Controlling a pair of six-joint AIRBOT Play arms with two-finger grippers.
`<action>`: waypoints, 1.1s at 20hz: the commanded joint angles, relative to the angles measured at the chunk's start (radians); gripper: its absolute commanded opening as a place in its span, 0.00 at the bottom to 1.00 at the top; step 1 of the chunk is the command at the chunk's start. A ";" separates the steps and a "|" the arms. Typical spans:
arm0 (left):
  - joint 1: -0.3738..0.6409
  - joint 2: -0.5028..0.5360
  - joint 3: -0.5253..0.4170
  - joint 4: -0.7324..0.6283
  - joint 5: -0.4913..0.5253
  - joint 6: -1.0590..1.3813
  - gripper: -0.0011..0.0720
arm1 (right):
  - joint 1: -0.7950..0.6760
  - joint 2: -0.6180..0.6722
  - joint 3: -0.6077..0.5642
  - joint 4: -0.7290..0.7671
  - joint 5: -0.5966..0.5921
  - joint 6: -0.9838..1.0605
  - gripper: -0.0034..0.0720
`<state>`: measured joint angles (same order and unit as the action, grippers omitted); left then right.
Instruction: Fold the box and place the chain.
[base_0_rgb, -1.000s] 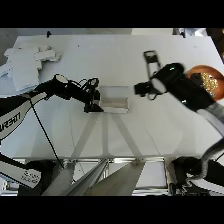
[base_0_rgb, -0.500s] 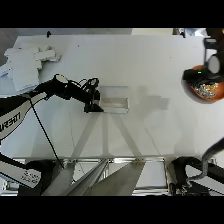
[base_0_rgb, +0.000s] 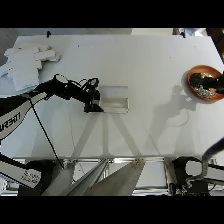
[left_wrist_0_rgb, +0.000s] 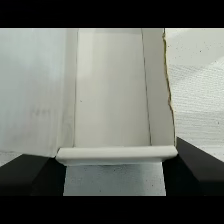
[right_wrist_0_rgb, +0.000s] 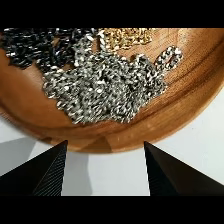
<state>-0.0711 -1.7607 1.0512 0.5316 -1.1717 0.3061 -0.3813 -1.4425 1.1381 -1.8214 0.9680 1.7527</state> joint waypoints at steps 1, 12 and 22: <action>0.001 0.000 0.000 0.000 0.000 0.000 0.56 | -0.029 -0.102 0.000 -0.007 -0.051 -0.003 0.77; 0.001 0.000 0.000 0.000 0.000 0.000 0.56 | 0.050 -0.179 0.000 -0.084 -0.060 0.031 0.05; 0.001 0.000 0.000 0.000 0.000 0.000 0.56 | 0.157 0.098 0.000 -0.094 0.032 0.000 0.05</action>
